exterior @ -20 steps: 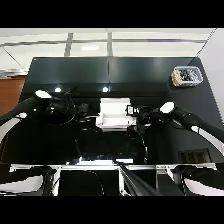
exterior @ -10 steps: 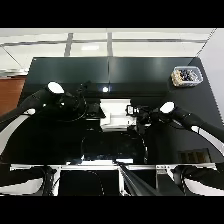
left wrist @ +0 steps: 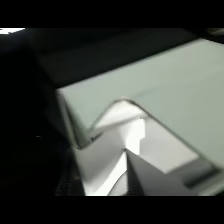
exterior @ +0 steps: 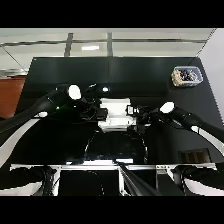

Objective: Fold the box and place the chain.

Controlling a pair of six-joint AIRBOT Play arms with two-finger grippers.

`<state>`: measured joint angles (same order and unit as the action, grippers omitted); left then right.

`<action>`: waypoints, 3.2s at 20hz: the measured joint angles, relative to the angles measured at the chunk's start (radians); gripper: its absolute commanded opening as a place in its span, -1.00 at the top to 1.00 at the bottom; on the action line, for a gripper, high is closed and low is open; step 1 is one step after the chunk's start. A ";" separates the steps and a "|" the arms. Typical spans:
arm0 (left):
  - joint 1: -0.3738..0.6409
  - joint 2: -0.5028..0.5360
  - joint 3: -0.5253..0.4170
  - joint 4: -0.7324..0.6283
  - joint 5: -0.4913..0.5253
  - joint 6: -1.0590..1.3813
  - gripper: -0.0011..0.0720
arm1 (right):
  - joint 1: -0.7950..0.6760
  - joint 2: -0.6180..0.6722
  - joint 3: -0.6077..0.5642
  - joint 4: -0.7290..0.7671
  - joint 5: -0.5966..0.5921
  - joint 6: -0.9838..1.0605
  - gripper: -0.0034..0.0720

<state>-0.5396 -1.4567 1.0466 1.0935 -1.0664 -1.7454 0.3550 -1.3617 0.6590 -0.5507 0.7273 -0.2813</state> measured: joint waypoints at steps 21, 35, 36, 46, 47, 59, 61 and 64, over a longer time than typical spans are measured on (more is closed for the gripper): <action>-0.192 -0.077 0.096 0.405 -0.071 -0.504 -0.01 | 0.000 0.000 0.000 0.000 0.000 0.000 0.46; -0.203 -0.102 0.105 0.351 -0.045 -0.532 -0.24 | 0.000 0.000 0.000 -0.001 0.001 0.001 0.46; -0.203 -0.102 0.110 0.350 -0.044 -0.532 -0.24 | 0.000 0.000 0.000 -0.001 0.001 0.001 0.46; -0.196 -0.105 0.133 0.379 -0.052 -0.534 0.90 | 0.000 0.000 0.000 0.000 -0.001 0.002 -0.81; -0.196 -0.105 0.134 0.378 -0.051 -0.534 0.90 | 0.000 0.001 0.000 -0.001 -0.001 0.009 -0.81; -0.188 -0.104 0.138 0.391 -0.062 -0.464 0.90 | 0.000 0.105 0.000 -0.148 0.035 0.036 0.46; -0.188 -0.104 0.138 0.391 -0.061 -0.463 0.90 | 0.000 0.108 0.000 -0.132 0.035 0.039 0.46; -0.188 -0.104 0.138 0.391 -0.061 -0.460 0.90 | 0.010 0.107 0.000 -0.059 0.035 0.043 0.46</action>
<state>-0.7280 -1.5608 1.1843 1.4841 -1.1278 -2.2059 0.3645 -1.2549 0.6590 -0.6094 0.7624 -0.2379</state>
